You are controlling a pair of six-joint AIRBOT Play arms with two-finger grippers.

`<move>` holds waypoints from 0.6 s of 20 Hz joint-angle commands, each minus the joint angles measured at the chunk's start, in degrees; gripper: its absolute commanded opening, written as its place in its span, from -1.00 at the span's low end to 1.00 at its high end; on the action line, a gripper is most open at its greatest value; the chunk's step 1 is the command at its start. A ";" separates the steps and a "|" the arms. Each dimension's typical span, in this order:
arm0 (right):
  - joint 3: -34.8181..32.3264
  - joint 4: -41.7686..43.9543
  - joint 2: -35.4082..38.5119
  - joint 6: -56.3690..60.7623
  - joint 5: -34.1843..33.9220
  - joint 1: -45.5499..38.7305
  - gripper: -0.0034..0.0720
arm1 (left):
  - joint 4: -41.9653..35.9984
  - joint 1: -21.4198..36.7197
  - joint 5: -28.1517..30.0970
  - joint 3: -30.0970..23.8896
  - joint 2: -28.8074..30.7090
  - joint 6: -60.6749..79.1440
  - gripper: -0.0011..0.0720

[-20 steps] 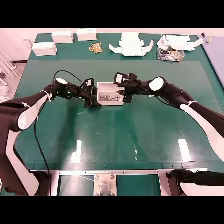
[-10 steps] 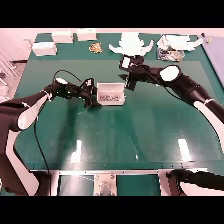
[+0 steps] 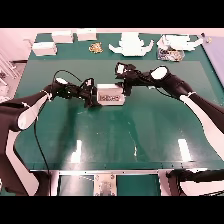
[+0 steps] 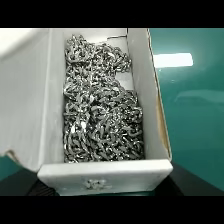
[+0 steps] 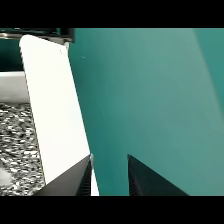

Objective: Fold the box and place the chain.

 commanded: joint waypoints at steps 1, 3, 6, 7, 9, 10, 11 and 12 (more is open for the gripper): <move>0.44 0.24 -0.63 -0.20 4.35 -0.20 -0.20 | 0.02 0.04 0.02 0.04 0.04 0.00 0.73; 0.61 1.03 -0.63 -0.20 6.38 -0.20 -0.20 | 0.02 0.02 0.02 0.04 0.04 0.00 0.73; 0.85 1.55 -0.63 0.22 8.83 -0.20 -0.20 | 0.02 0.04 0.02 0.04 0.04 0.00 0.73; 0.85 1.97 -0.63 0.22 9.33 -0.20 -0.20 | 0.00 0.04 0.02 0.04 0.04 0.00 0.73; 0.85 2.40 -0.63 0.22 10.16 -0.17 -0.20 | 0.02 0.04 0.02 0.04 0.04 0.00 0.73; 0.85 2.45 -0.63 0.22 10.19 -0.15 -0.20 | 0.02 0.04 0.02 0.04 0.04 0.02 0.73; 0.85 2.54 -0.66 0.24 10.19 -0.15 -0.20 | 0.00 0.04 0.02 0.04 0.04 0.02 0.73; 0.85 2.56 -0.66 0.24 10.19 -0.15 -0.20 | 0.02 0.04 0.02 0.04 0.04 0.00 0.73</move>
